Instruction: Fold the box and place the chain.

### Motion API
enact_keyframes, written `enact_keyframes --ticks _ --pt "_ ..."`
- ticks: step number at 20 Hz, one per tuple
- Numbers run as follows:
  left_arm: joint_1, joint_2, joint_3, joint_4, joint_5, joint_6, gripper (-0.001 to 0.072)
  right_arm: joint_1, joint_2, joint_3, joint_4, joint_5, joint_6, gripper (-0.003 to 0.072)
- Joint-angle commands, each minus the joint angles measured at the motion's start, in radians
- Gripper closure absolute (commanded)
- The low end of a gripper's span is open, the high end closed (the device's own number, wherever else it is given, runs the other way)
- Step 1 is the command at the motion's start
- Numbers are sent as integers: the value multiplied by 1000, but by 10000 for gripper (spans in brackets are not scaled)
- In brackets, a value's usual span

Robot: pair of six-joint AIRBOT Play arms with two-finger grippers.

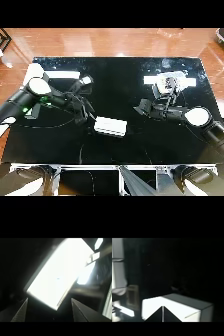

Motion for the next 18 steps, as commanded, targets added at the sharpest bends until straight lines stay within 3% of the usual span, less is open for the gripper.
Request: enact_keyframes --ticks 1,4,13,18 --pt "-98 -72 17 -27 4 390 67 -24 3 0 -105 24 -3 663" --pt "-140 -125 18 -124 14 521 67 -24 3 0 -110 24 -3 663" --pt "-180 -145 18 -58 164 452 67 -24 3 0 -135 16 -3 663" --pt "-180 -145 18 27 132 359 67 -24 3 0 -135 15 -3 664"
